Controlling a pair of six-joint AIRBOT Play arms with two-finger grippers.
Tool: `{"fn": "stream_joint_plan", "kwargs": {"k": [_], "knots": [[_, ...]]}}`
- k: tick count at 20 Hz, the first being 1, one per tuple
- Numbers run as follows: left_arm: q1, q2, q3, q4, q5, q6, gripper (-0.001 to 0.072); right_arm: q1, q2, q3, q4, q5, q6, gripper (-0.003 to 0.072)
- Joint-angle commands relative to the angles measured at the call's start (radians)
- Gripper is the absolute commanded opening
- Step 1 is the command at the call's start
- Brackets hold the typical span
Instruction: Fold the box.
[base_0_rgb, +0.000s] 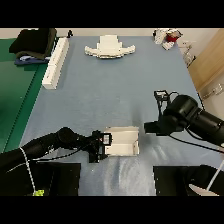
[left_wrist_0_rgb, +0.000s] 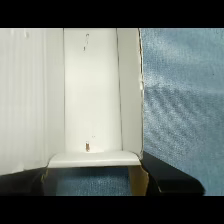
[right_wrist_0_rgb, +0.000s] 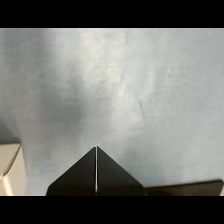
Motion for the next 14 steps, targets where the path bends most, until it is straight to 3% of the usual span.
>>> {"fn": "stream_joint_plan", "kwargs": {"k": [1, 3, 5, 6, 10, 14], "knots": [[0.000, 0.001, 0.001, 0.000, 0.000, 0.000, 0.0528, -0.264, -0.082, -0.037, 0.217, 0.171, -0.314, 0.0005], [0.000, 0.001, 0.001, 0.000, 0.000, 0.000, 0.0528, -0.419, -0.159, -0.035, 0.595, 0.275, -0.608, 0.0004], [0.000, 0.001, 0.001, 0.000, 0.000, 0.000, 0.0528, -0.524, -0.243, -0.023, 0.958, 0.263, -0.891, 0.0004], [0.000, 0.001, 0.001, 0.000, 0.000, 0.000, 0.0528, -0.547, -0.284, -0.011, 1.060, 0.233, -0.980, 0.0004], [0.000, 0.001, 0.001, 0.000, 0.000, 0.000, 0.0528, -0.527, -0.406, 0.066, 1.172, -0.004, -1.194, 0.0003], [0.000, 0.001, 0.001, 0.000, 0.000, 0.000, 0.0528, -0.445, -0.368, 0.051, 1.116, -0.128, -1.256, 0.0004]]}}
